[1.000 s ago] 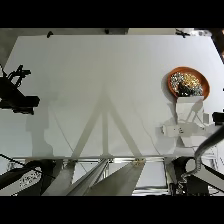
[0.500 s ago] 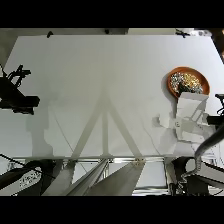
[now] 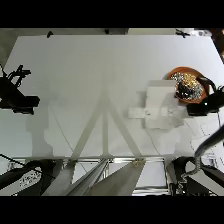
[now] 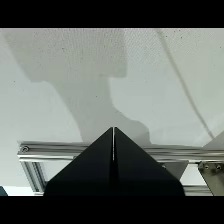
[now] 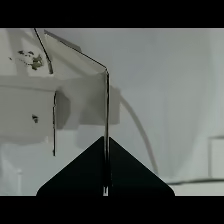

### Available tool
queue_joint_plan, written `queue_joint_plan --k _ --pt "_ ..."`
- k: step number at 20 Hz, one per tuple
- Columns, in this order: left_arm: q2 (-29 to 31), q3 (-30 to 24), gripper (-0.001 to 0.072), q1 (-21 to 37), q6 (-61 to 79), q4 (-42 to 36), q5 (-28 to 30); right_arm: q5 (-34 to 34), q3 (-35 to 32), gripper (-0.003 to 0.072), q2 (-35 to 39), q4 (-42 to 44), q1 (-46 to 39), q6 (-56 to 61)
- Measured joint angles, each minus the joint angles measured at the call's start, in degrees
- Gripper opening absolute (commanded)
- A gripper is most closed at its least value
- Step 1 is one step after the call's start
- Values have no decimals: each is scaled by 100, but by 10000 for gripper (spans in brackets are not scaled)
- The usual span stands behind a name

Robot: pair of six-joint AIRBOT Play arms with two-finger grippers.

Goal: Fold the box and place the chain.

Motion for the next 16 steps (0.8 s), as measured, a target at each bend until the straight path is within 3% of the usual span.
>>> queue_joint_plan --k 3,7,12,16 --pt "0 0 12 -2 2 2 2 -260 -116 4 170 796 914 -111" --pt "0 0 12 0 0 2 0 -1154 -474 4 249 1526 2334 7" --pt "0 0 12 0 2 2 2 -2632 -1001 4 245 1762 3812 693" --pt "0 0 11 0 0 0 15 -3230 -1200 5 188 1606 4299 1246"
